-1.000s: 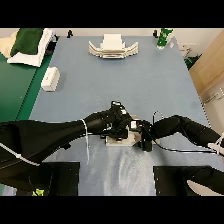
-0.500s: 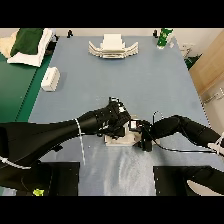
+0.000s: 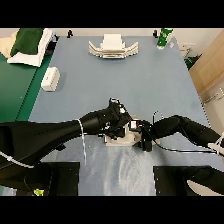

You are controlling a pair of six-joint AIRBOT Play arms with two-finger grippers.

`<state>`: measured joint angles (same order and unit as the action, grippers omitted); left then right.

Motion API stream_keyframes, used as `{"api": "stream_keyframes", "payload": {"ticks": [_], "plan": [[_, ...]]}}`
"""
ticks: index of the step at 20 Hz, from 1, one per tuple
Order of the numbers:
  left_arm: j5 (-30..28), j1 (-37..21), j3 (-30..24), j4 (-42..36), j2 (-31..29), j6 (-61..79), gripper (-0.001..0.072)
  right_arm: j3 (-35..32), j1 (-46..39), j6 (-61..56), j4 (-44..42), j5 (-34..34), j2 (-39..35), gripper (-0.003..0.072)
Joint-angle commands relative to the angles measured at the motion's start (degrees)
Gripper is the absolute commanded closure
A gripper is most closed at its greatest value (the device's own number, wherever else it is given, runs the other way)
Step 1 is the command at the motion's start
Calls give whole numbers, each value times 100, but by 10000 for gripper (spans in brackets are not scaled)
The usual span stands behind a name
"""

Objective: Fold the box.

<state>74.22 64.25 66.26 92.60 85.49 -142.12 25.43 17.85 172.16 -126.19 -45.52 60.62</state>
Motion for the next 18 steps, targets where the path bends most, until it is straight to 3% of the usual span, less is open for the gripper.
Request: {"api": "stream_keyframes", "payload": {"ticks": [1, 3, 4, 10, 11, 12, 13, 18], "plan": [[-33, 7, -2, -105, 101, -4, 590, 4, 2, -2, -2, 0, 4, 103], [-83, 7, -2, -105, 107, -15, 618, 4, 2, -2, -2, 2, 4, 103], [-74, 7, -2, -105, 107, -26, 697, 4, 2, -2, -2, 2, 4, 103], [-50, 7, -2, -107, 105, -28, 694, 4, 2, -2, -2, 0, 4, 103], [-55, 7, 0, -107, 105, -24, 615, 7, 2, -2, -2, 0, 4, 103], [-55, 7, -2, -107, 105, -37, 376, 7, 2, -2, -2, 2, 2, 103], [-50, 7, -2, -107, 105, -42, 330, 7, 2, -2, -2, 0, 4, 103], [-55, 7, -2, -107, 107, -44, 330, 4, 2, -2, -2, 2, 4, 103]]}}
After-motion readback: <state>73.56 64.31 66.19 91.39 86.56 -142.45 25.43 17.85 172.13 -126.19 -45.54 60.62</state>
